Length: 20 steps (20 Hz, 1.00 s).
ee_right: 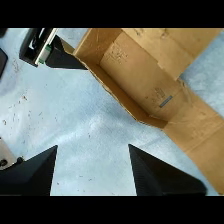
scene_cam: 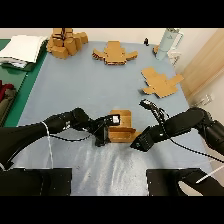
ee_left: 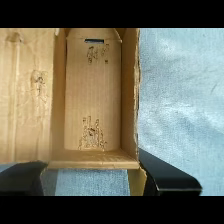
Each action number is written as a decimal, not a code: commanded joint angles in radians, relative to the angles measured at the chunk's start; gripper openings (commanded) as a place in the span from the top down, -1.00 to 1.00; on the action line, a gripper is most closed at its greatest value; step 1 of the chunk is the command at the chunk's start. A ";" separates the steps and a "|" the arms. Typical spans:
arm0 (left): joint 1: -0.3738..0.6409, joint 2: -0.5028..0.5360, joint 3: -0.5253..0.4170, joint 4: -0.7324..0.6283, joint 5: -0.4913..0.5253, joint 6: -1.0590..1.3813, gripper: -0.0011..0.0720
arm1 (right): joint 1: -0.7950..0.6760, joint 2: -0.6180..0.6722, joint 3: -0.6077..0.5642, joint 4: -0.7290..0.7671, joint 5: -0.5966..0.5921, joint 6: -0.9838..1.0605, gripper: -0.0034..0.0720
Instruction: Fold the box.
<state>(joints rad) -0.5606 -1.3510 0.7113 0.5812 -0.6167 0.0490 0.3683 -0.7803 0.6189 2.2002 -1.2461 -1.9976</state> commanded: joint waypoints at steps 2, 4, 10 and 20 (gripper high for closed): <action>-0.001 -0.001 -0.004 0.002 0.004 0.003 -0.43 | 0.001 0.000 0.001 0.000 0.025 0.000 -0.98; -0.001 -0.001 -0.004 0.006 0.003 0.004 -0.43 | 0.001 0.000 0.001 0.005 0.035 0.002 -0.98; -0.001 -0.001 -0.004 0.022 -0.022 0.004 -0.43 | 0.001 0.000 0.000 0.006 0.035 0.152 -0.98; -0.001 -0.001 -0.004 0.021 -0.021 0.004 -0.43 | 0.001 -0.113 0.012 0.096 0.308 0.268 0.90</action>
